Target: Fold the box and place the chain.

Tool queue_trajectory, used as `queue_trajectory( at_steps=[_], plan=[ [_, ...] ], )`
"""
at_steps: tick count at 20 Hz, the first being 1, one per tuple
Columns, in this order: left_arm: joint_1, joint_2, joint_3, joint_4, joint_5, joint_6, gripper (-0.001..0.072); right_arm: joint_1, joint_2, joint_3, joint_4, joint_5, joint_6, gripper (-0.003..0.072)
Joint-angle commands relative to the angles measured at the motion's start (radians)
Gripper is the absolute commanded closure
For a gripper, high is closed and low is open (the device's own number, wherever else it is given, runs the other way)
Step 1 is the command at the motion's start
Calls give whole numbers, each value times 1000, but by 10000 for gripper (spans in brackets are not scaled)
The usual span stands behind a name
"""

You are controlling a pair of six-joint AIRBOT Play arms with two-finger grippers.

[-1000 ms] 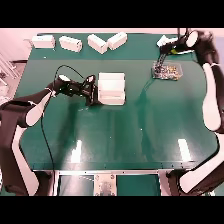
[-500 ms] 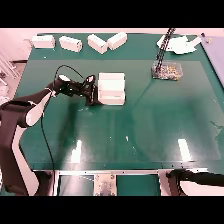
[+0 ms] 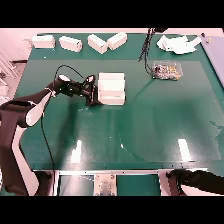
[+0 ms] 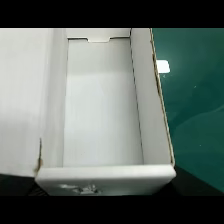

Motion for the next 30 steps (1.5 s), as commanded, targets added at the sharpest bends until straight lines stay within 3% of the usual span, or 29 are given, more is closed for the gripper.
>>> queue_trajectory(
  at_steps=[1,7,12,17,30],
  plan=[
    [0,0,2,0,0,0,239,62,5,-23,6,29,-8,683],
    [0,0,1,0,0,0,239,152,3,-79,10,49,-6,683],
    [0,0,1,0,0,0,239,166,2,-195,10,31,44,683],
    [0,0,1,0,0,0,239,167,2,-351,11,-83,99,683],
    [0,0,1,0,0,0,239,133,-11,-585,98,-325,121,685]
  ],
)
